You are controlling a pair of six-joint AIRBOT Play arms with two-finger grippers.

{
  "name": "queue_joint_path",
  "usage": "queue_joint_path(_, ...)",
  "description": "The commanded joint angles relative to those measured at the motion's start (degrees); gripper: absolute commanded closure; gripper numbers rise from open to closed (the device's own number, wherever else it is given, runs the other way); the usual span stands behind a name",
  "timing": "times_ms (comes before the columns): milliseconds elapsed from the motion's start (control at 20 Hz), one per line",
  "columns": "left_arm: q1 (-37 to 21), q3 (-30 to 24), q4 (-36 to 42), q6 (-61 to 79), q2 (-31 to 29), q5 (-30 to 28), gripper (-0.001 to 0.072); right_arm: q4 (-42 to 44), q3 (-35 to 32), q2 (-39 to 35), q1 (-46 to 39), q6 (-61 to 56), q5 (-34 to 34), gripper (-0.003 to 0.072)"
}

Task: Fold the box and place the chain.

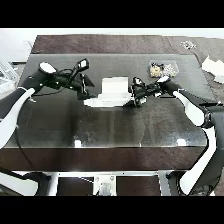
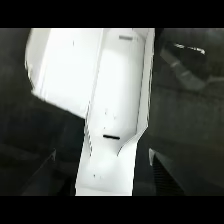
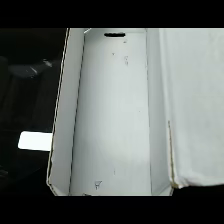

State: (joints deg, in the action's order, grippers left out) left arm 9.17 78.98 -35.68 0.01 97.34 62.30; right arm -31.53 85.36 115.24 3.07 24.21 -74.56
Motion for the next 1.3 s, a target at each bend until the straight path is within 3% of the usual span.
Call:
queue_joint_path(0,-0.04,0.00,-1.88,0.94,3.52,-3.28,0.0088,0.00,0.00,-0.02,0.00,-0.02,-0.02,0.0106)
queue_joint_path(50,-0.02,0.00,-1.84,3.34,4.00,-3.61,0.0121,0.02,0.00,-0.02,0.00,-0.02,-0.02,0.0106)
queue_joint_path(400,0.42,0.02,-0.98,9.70,5.29,-4.76,0.0119,0.02,0.00,-0.02,0.00,-0.02,0.00,0.0106)
queue_joint_path(600,3.61,0.00,-1.53,11.04,5.29,-5.11,0.0094,0.02,0.00,-0.02,0.00,-0.02,0.00,0.0106)
queue_joint_path(900,5.38,0.00,-1.86,10.73,5.29,-8.17,0.0112,0.02,0.00,-0.02,0.00,-0.02,0.00,0.0107)
queue_joint_path(1250,5.38,0.00,-5.53,5.99,5.29,-7.69,0.0113,0.02,0.00,-0.02,0.00,-0.02,-0.02,0.0106)
